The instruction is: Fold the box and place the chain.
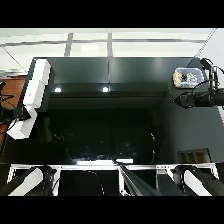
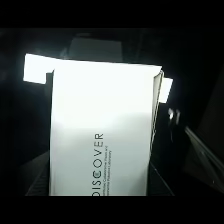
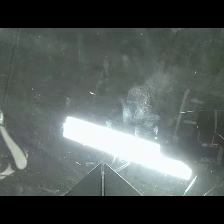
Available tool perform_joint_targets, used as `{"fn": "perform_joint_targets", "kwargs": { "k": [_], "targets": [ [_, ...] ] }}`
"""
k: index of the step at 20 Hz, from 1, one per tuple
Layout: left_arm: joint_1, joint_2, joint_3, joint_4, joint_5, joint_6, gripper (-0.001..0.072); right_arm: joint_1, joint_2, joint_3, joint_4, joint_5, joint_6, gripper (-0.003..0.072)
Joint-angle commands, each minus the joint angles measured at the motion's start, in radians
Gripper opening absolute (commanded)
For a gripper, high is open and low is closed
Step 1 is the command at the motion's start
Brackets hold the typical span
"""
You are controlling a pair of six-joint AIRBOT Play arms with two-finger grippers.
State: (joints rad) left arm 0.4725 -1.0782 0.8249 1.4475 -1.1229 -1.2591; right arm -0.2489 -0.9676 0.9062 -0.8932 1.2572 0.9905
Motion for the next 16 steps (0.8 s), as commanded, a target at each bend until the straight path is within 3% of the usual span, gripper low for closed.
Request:
{"fn": "perform_joint_targets", "kwargs": {
  "k": [1,3,4,5,8,12,13,14,15,16],
  "targets": [
    [0.031,-0.062,-0.018,-0.077,0.181,0.078,0.0373,0.0,0.0,0.0,0.003,-0.009,0.001,0.0019],
    [0.019,-0.112,-0.018,-0.079,0.244,0.079,0.0392,0.0,0.0,0.0,0.003,-0.01,0.013,0.0019],
    [0.011,-0.131,-0.018,-0.068,0.268,0.079,0.0589,0.0,0.0,0.0,0.003,-0.011,0.022,0.0019],
    [0.005,-0.146,-0.015,-0.063,0.297,0.072,0.072,0.001,0.0,0.0,0.003,-0.011,0.028,0.0019],
    [-0.03,-0.143,0.072,-0.069,0.287,0.073,0.072,0.002,0.001,0.0,0.019,-0.008,0.027,0.0019],
    [-0.149,-0.116,0.322,-0.104,0.119,0.002,0.0716,0.042,0.0,0.0,0.047,-0.079,-0.006,0.0019],
    [-0.187,-0.104,0.365,-0.14,0.08,-0.06,0.067,0.069,0.0,0.0,0.019,-0.146,-0.027,0.0019],
    [-0.225,-0.085,0.38,-0.193,0.057,-0.097,0.0299,0.098,-0.002,0.0,-0.023,-0.224,-0.028,0.0019],
    [-0.276,-0.056,0.367,-0.248,0.055,-0.087,0.0024,0.124,-0.007,-0.004,-0.072,-0.323,-0.027,0.0019],
    [-0.339,-0.019,0.329,-0.272,0.09,-0.064,0.0024,0.139,-0.011,-0.022,-0.106,-0.422,-0.022,0.0019]
  ]
}}
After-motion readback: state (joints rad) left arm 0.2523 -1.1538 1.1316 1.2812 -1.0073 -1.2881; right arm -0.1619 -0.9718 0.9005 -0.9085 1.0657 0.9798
